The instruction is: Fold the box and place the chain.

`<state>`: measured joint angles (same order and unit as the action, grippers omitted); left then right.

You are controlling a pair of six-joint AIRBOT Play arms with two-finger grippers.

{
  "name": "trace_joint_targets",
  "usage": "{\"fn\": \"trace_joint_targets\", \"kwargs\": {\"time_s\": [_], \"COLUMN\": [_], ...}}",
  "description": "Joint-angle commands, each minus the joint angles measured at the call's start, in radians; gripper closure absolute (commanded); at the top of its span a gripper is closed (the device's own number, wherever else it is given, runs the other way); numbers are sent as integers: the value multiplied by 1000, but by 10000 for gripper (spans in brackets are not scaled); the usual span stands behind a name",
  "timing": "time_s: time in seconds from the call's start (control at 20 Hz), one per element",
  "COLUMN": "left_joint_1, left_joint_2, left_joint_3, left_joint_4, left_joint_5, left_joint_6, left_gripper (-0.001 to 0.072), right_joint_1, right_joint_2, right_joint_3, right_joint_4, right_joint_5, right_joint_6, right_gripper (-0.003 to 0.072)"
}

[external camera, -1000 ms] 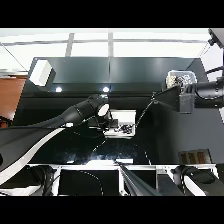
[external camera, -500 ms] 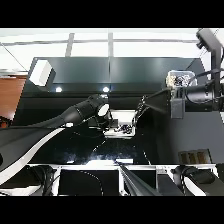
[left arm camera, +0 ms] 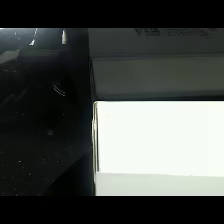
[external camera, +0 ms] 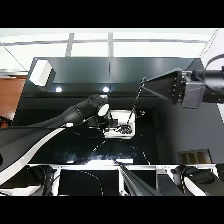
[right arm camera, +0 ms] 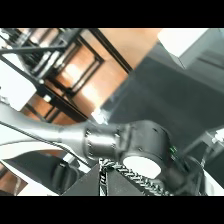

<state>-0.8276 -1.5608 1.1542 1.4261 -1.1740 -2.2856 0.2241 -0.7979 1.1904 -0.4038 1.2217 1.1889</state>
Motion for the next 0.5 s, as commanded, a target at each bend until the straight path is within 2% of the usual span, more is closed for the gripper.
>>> {"fn": "trace_joint_targets", "kwargs": {"time_s": [0.0,0.2,0.35,0.45], "left_joint_1": [0,0,0,0], "left_joint_2": [0,0,0,0], "left_joint_3": [0,0,0,0], "left_joint_4": [2,2,2,2], "left_joint_5": [-5,-5,-5,-5], "left_joint_6": [0,0,0,0], "left_gripper": [681,681,681,681], "right_joint_1": [-24,-59,-58,-27], "right_joint_2": [1,0,-1,-1], "right_joint_3": [67,138,151,114], "right_joint_4": [23,98,66,6], "right_joint_5": [15,40,121,149], "right_joint_6": [0,-1,-1,14], "right_gripper": [679,679,679,679]}}
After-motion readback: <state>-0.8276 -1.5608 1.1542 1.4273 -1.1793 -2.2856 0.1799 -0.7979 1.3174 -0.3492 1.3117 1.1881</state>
